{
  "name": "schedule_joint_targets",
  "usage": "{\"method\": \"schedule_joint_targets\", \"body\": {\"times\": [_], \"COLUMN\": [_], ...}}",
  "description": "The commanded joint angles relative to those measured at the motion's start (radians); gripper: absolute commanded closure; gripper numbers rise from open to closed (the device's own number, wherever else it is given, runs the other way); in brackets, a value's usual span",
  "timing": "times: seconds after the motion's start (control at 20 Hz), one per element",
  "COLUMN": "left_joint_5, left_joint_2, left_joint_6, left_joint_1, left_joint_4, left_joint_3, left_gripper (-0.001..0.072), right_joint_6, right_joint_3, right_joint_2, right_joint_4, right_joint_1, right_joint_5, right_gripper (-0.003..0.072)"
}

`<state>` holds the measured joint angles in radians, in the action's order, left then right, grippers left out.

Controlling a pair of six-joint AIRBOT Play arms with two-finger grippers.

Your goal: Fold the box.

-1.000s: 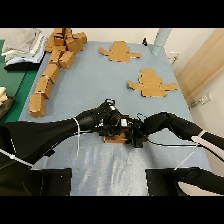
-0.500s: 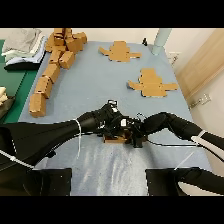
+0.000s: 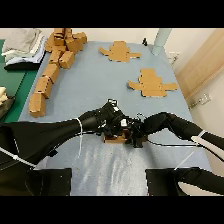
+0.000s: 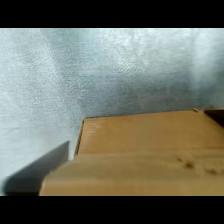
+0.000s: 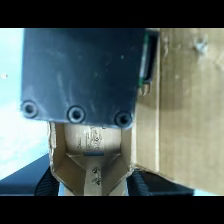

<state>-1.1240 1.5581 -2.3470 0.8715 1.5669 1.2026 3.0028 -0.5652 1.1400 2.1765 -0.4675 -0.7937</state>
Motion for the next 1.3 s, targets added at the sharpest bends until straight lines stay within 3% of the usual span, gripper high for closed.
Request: {"method": "schedule_joint_targets", "body": {"times": [0.0, 0.05, 0.35, 0.4, 0.45, 0.5, 0.85, 1.25], "left_joint_5": [-0.002, -0.002, -0.006, -0.006, -0.006, -0.013, -0.162, -0.248], "left_joint_2": [0.016, 0.016, 0.016, 0.016, 0.016, 0.016, -0.006, -0.006], "left_joint_6": [-0.003, -0.003, -0.01, -0.01, -0.012, -0.018, -0.013, 0.229], "left_joint_1": [0.0, 0.0, 0.0, 0.0, 0.0, 0.0, -0.033, -0.214], "left_joint_4": [0.008, 0.009, 0.005, 0.002, 0.001, 0.001, -0.008, -0.376], "left_joint_3": [0.001, 0.001, 0.001, 0.001, 0.002, 0.002, 0.101, 0.158], "left_gripper": [0.0536, 0.0678, 0.0694, 0.0624, 0.0343, 0.0285, 0.0285, 0.0285], "right_joint_6": [-0.001, -0.001, -0.001, -0.001, -0.001, -0.001, -0.001, -0.001], "right_joint_3": [-0.001, -0.001, -0.001, -0.001, -0.001, -0.001, -0.001, -0.001], "right_joint_2": [0.0, 0.0, 0.0, 0.0, 0.0, 0.0, 0.0, 0.0], "right_joint_4": [0.0, 0.0, 0.0, 0.0, 0.0, 0.0, 0.0, 0.0], "right_joint_1": [0.0, 0.0, 0.0, 0.0, 0.0, 0.0, 0.0, 0.0], "right_joint_5": [-0.001, -0.001, -0.001, -0.001, -0.001, -0.001, -0.001, -0.001], "right_gripper": [0.0183, 0.0183, 0.0183, 0.0183, 0.0183, 0.0183, 0.0183, 0.0183]}}
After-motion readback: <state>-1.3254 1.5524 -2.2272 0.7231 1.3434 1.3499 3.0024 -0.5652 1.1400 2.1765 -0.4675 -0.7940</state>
